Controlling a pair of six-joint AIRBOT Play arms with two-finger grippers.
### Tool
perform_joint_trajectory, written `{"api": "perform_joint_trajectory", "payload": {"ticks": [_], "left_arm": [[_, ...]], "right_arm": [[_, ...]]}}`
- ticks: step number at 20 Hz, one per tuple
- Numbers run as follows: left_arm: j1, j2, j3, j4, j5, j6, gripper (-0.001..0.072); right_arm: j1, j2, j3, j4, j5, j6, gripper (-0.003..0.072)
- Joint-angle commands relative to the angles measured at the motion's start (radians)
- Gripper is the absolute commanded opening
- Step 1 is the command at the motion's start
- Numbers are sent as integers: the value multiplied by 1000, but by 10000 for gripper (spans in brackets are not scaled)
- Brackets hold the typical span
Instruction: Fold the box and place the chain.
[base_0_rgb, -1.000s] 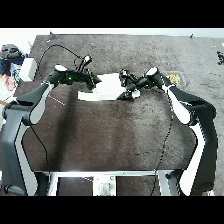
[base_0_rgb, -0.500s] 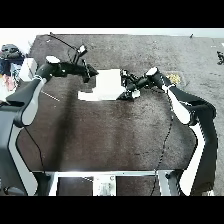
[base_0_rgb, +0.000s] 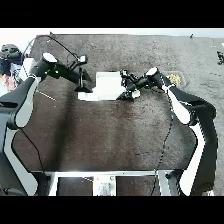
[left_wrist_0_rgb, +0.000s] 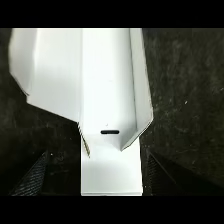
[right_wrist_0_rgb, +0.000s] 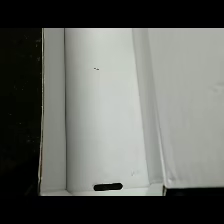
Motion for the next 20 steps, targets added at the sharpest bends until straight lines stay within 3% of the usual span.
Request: {"api": "perform_joint_trajectory", "payload": {"ticks": [1, 5, 13, 15, 20], "left_arm": [[-48, 2, -64, 107, 124, -19, 665], [-82, 2, -121, 122, 224, -21, 664], [-93, 2, -132, 112, 226, -28, 646], [-93, 2, -132, 112, 221, -28, 341], [-93, 2, -132, 110, 187, -27, 346]], "right_arm": [[0, 0, 0, 1, 1, 1, 426], [0, 0, 0, 1, 1, 1, 426], [0, 0, 0, 1, 1, 1, 426], [0, 0, 0, 1, 1, 1, 426], [0, 0, 0, 1, 1, 1, 426]]}}
